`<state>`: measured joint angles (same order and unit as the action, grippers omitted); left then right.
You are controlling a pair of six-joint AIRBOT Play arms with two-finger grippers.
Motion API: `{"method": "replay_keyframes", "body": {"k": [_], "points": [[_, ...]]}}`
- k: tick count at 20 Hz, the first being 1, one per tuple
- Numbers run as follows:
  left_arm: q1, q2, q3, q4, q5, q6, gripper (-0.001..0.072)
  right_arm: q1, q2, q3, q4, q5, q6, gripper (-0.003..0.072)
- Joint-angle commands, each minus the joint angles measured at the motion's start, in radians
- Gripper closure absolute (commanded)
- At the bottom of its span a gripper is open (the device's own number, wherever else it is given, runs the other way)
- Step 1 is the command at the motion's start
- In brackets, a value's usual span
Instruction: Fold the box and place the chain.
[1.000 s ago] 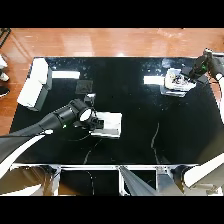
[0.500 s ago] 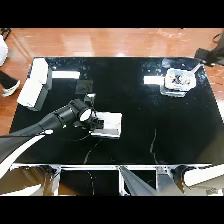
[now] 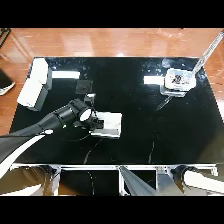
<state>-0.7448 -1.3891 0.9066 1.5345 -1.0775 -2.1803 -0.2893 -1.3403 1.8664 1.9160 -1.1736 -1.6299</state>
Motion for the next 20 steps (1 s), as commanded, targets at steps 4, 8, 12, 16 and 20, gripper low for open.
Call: {"method": "replay_keyframes", "body": {"k": [4,8,12,16,20], "points": [[0.001,0.000,0.000,-0.010,0.001,0.000,0.0685,0.049,0.222,0.000,0.193,-0.039,-0.035,0.0664],[0.001,0.000,0.000,-0.009,0.003,0.000,0.0686,0.170,0.320,-0.004,0.146,-0.084,-0.029,0.0664],[0.001,0.000,0.000,-0.009,0.007,0.000,0.0686,0.323,0.383,-0.058,0.064,-0.176,-0.005,0.0663],[0.001,0.000,0.000,-0.009,0.014,0.000,0.0685,0.480,0.388,-0.073,0.080,-0.314,-0.005,0.0663],[0.000,0.000,0.000,-0.010,0.021,0.000,0.0686,0.611,0.388,-0.124,0.093,-0.403,0.049,0.0663]]}}
